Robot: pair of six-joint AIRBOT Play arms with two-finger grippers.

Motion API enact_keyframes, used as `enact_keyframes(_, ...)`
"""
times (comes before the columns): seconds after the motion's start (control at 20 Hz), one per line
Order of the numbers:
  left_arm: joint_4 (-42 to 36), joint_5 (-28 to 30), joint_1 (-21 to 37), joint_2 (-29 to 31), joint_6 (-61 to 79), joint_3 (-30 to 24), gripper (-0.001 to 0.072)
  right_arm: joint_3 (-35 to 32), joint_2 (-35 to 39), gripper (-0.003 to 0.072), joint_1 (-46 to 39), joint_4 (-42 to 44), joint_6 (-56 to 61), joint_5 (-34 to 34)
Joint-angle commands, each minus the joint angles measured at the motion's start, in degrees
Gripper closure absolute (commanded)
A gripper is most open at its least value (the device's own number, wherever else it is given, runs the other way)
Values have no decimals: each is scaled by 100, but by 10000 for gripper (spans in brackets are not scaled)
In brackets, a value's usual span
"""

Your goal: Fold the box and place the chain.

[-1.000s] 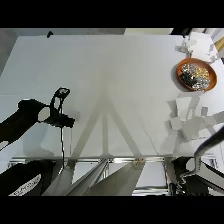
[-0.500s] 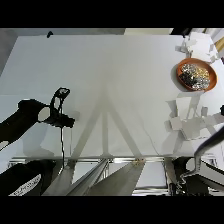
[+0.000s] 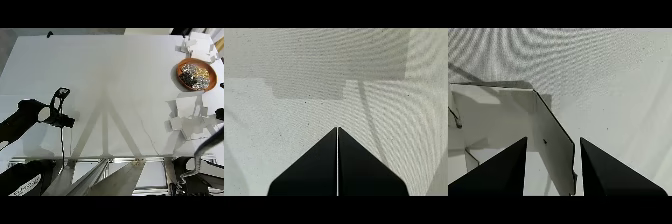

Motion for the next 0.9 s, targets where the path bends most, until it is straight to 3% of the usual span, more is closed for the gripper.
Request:
enact_keyframes(0.0,2,2,-2,4,0,-2,699,2,-109,374,-2,-9,81,26)
enact_keyframes(0.1,0,2,-4,4,2,-2,699,2,-109,400,-2,-13,210,72)
enact_keyframes(0.2,0,2,-4,4,2,-2,699,2,-109,521,-2,-11,205,129)
enact_keyframes(0.4,0,2,-4,4,2,-2,699,2,-76,666,0,127,83,328)
enact_keyframes(0.65,2,2,-4,4,2,-2,699,2,317,669,0,1300,-678,520)
enact_keyframes(0.85,0,2,-4,4,2,-2,699,-188,664,670,44,2920,-1167,890)
